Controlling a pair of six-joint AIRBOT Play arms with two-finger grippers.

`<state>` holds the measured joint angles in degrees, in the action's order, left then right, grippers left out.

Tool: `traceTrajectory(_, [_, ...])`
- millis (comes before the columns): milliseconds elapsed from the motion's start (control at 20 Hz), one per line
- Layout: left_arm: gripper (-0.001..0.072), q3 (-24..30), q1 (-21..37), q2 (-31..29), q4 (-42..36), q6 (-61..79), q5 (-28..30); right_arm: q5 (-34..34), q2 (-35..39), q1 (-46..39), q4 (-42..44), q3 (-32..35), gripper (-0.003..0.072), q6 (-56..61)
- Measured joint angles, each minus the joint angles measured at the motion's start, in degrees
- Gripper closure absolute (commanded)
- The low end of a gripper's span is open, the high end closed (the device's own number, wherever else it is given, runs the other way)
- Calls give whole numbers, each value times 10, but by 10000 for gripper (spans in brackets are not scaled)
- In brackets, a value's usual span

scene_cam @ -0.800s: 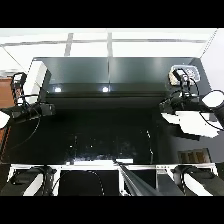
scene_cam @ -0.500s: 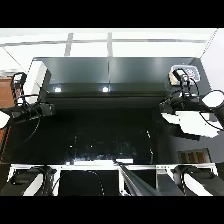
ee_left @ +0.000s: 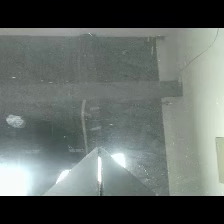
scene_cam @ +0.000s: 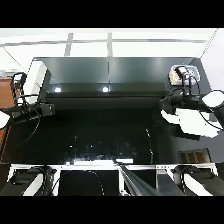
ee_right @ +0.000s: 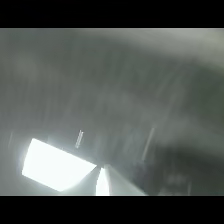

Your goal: Fold the box and place the chain.

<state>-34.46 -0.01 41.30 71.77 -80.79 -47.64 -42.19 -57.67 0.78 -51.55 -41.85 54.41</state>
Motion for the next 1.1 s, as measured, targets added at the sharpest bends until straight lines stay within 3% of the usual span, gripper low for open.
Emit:
traceTrajectory(50, [684, 0, 0, 0, 0, 0, 0, 50, -1, 0, 4, 0, -9, 0])
traceTrajectory(250, [684, 0, 0, 0, 0, 0, 0, 291, -21, -44, 8, -2, -7, -2])
traceTrajectory(400, [684, 0, 0, 0, 0, 0, 0, 322, -55, -184, 42, -25, -7, 6])
traceTrajectory(550, [684, 0, 0, 0, 0, 0, 0, 218, -99, -354, 38, -76, -7, 21])
traceTrajectory(750, [684, 0, 0, 0, -2, 0, 1, -12, -179, -523, -93, -159, -6, 31])
traceTrajectory(850, [684, 0, 0, 0, -4, 0, 6, -116, -217, -558, -168, -186, -7, 29])
traceTrajectory(1050, [684, 0, 0, 0, -4, 0, 13, -220, -254, -573, -206, -210, 6, -4])
traceTrajectory(1100, [684, 0, 0, 0, -4, 0, 16, -235, -258, -569, -217, -212, 209, -10])
